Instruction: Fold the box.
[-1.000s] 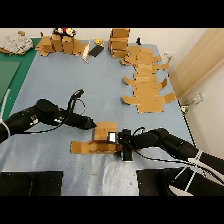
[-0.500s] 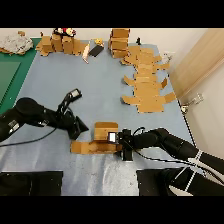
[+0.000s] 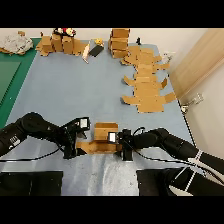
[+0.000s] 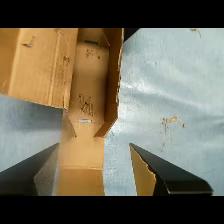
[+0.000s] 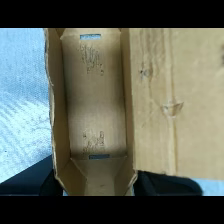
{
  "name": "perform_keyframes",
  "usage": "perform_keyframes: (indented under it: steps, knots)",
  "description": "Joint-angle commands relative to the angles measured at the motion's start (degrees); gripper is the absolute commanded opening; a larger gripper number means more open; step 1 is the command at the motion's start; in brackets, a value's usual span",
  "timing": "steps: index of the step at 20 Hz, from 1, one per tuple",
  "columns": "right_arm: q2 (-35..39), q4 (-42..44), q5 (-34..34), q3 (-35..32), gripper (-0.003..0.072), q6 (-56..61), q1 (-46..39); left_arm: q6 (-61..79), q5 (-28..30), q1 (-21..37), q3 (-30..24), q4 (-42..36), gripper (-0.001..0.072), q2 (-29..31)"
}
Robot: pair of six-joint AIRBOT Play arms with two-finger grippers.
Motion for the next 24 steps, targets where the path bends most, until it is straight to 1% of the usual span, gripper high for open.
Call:
perform_keyframes:
  steps: [1, 4, 7, 9, 10, 11, 12, 16, 22, 23, 24]
  knots:
    - [0.0, 0.0, 0.0, 0.0, 0.0511, 0.0, 0.0, 4.1, 1.4, -1.1, -0.3, 0.5, 0.0658, -2.3]
    - [0.0, 0.0, 0.0, 0.0, 0.0511, 0.0, 0.0, 7.0, 1.7, -1.2, -0.4, 0.2, 0.0657, -5.1]
    - [0.0, 0.0, 0.0, 0.0, 0.0511, 0.0, 0.0, 8.0, 5.7, -1.2, -0.3, -0.4, 0.0657, -5.9]
    - [0.0, 0.0, 0.0, 0.0, 0.0511, 0.0, 0.0, 8.5, 7.9, -1.2, -0.3, -2.4, 0.0656, -5.9]
    - [0.0, 0.0, 0.0, 0.0, 0.0511, 0.0, 0.0, 8.5, 8.5, -1.8, -0.3, -2.5, 0.0625, -6.0]
    - [0.0, 0.0, 0.0, 0.0, 0.0511, 0.0, 0.0, 8.6, 8.9, -2.6, -0.3, -2.5, 0.0494, -6.1]
    - [0.0, 0.0, 0.0, 0.0, 0.0510, 0.0, 0.0, 8.8, 9.0, -3.3, -0.3, -2.5, 0.0424, -6.3]
    - [0.0, 0.0, 0.0, 0.0, 0.0511, 0.0, 0.0, 8.8, 7.5, -4.3, -0.3, -1.8, 0.0420, -7.7]
    - [0.0, 0.0, 0.0, 0.0, 0.0511, 0.0, 0.0, 7.6, 6.3, -4.3, -0.3, -1.7, 0.0418, -7.8]
    - [0.0, 0.0, 0.0, 0.0, 0.0511, 0.0, 0.0, 7.6, 6.4, -4.3, -0.3, -1.7, 0.0404, -7.8]
    - [0.0, 0.0, 0.0, 0.0, 0.0510, 0.0, 0.0, 7.7, 6.4, -4.3, -0.3, -1.7, 0.0310, -7.8]
